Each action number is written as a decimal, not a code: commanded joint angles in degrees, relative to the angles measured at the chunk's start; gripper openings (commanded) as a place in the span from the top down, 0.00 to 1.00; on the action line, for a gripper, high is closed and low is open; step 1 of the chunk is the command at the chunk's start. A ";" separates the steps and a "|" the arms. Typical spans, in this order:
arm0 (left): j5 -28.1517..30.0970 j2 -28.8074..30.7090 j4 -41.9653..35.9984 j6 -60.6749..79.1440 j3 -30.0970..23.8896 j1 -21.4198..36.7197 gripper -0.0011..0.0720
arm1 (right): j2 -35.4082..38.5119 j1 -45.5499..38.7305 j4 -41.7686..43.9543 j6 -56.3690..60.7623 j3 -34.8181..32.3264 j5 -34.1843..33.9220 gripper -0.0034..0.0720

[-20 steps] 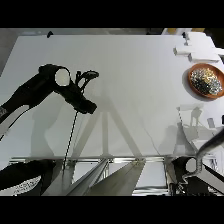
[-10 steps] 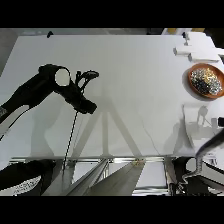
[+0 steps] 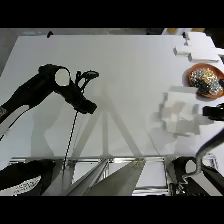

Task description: Fold the box and place the chain.

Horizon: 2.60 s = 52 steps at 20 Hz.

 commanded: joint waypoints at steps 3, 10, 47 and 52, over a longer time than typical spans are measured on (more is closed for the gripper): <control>0.02 -0.02 -0.02 0.00 0.00 -0.04 0.97 | 17.46 16.92 22.86 -0.66 -12.90 -6.36 0.94; 8.22 -0.04 0.28 6.54 0.00 -0.04 0.96 | 31.67 33.18 23.34 6.16 -22.49 -12.92 0.94; 9.46 -22.21 -53.22 64.32 0.02 2.08 0.98 | 31.56 34.67 23.45 6.10 -22.49 -12.94 0.93; 9.53 -19.98 -52.76 65.83 1.86 2.05 0.98 | 31.61 34.67 27.23 5.88 -22.40 -13.16 0.66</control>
